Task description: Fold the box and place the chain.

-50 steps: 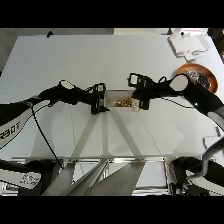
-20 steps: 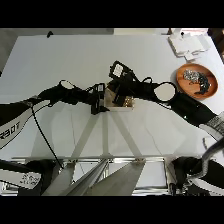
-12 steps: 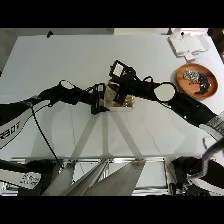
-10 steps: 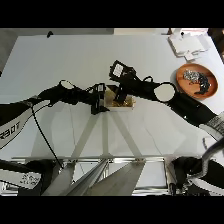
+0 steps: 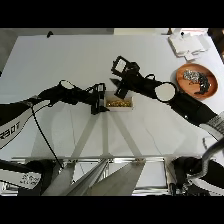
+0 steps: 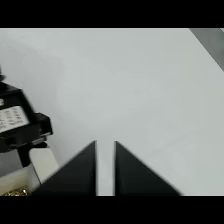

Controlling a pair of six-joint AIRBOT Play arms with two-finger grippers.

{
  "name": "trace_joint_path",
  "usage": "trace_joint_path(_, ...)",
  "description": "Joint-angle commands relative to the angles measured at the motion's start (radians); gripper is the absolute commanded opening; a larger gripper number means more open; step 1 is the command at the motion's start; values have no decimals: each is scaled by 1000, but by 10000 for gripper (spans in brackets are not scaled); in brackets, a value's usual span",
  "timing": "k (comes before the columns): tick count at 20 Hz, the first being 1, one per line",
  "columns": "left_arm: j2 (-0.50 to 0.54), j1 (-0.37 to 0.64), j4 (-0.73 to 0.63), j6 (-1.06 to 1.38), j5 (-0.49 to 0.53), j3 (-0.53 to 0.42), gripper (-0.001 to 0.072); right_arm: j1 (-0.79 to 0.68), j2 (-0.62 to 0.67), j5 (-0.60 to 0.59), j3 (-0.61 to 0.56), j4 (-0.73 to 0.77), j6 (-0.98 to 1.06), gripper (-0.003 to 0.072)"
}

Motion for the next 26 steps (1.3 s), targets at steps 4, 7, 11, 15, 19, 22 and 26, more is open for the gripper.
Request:
trace_joint_path(4,0,0,0,0,0,1,172,-135,-32,365,0,-2,213,53)
trace_joint_path(7,0,0,0,0,0,1,172,-169,-91,505,0,-5,218,238)
trace_joint_path(11,0,0,0,0,0,1,172,-169,-103,518,0,-52,198,248)
trace_joint_path(15,0,0,0,0,0,1,172,-156,-103,522,0,-169,181,248)
trace_joint_path(19,0,0,0,0,0,1,172,-125,-103,518,0,-297,181,247)
trace_joint_path(22,0,0,0,0,0,1,172,-101,-103,507,0,-346,181,236)
trace_joint_path(26,0,0,0,0,0,1,172,-75,-103,502,-6,-360,182,166)
